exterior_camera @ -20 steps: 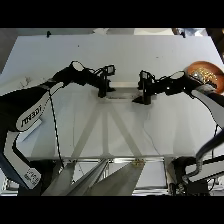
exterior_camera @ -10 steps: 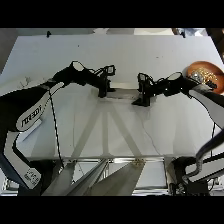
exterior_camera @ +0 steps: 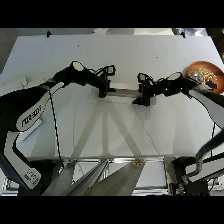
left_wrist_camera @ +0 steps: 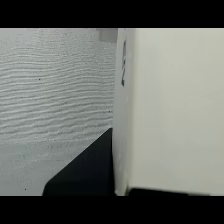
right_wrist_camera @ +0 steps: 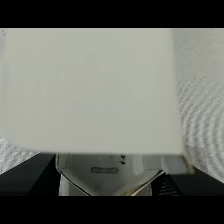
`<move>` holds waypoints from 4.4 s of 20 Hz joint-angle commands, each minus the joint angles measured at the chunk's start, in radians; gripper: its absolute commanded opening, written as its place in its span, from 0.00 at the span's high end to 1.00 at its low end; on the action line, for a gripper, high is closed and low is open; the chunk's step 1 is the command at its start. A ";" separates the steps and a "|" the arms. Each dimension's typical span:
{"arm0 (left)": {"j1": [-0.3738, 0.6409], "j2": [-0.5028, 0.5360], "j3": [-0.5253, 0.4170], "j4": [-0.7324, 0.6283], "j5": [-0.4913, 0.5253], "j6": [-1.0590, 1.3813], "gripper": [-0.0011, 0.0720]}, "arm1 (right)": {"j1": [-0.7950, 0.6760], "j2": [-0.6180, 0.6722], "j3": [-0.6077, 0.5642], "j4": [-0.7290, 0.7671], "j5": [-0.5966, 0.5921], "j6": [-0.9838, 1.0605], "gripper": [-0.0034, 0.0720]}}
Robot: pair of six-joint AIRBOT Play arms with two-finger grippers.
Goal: Fold the box and place the chain.
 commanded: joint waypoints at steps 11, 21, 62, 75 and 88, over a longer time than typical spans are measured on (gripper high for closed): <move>0.000 0.000 0.000 0.000 0.001 0.000 0.97 | 0.001 0.000 0.000 0.000 0.003 -0.001 0.45; 0.000 0.000 0.000 0.000 0.001 0.000 0.97 | 0.001 0.000 0.000 0.000 0.003 -0.001 0.45; -0.002 0.275 -0.216 0.151 -0.223 -0.142 0.97 | 0.001 0.000 0.000 0.000 0.003 -0.001 0.45; -0.037 0.192 -0.216 -0.291 0.498 -0.156 0.97 | 0.001 0.000 0.000 0.000 0.003 -0.001 0.45; 0.072 0.282 -0.216 -0.053 0.109 -0.149 0.97 | 0.001 0.000 0.000 0.000 0.003 -0.001 0.45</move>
